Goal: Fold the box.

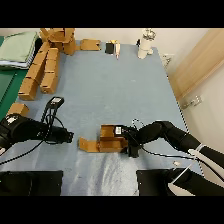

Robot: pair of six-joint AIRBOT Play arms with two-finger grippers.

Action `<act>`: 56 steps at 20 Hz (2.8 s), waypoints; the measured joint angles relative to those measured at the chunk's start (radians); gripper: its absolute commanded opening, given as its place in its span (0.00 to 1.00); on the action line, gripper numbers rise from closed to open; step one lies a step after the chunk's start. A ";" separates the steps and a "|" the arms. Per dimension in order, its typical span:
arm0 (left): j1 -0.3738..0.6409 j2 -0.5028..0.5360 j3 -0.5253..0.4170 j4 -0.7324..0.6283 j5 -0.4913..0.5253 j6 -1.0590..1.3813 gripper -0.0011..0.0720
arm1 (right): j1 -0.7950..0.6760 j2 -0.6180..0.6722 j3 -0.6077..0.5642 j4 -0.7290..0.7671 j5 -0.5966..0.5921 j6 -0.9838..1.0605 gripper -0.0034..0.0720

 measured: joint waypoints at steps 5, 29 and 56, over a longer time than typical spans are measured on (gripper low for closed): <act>-0.025 -0.098 -0.058 -0.176 0.039 -0.051 0.03 | 0.000 0.000 0.000 0.000 0.000 0.000 0.71; -0.151 -0.261 -0.010 -0.571 0.309 0.155 0.34 | 0.000 0.000 0.000 0.000 -0.001 0.000 0.71; -0.143 -0.340 0.045 -0.713 0.342 0.301 0.77 | 0.000 0.000 0.000 0.000 -0.002 0.000 0.72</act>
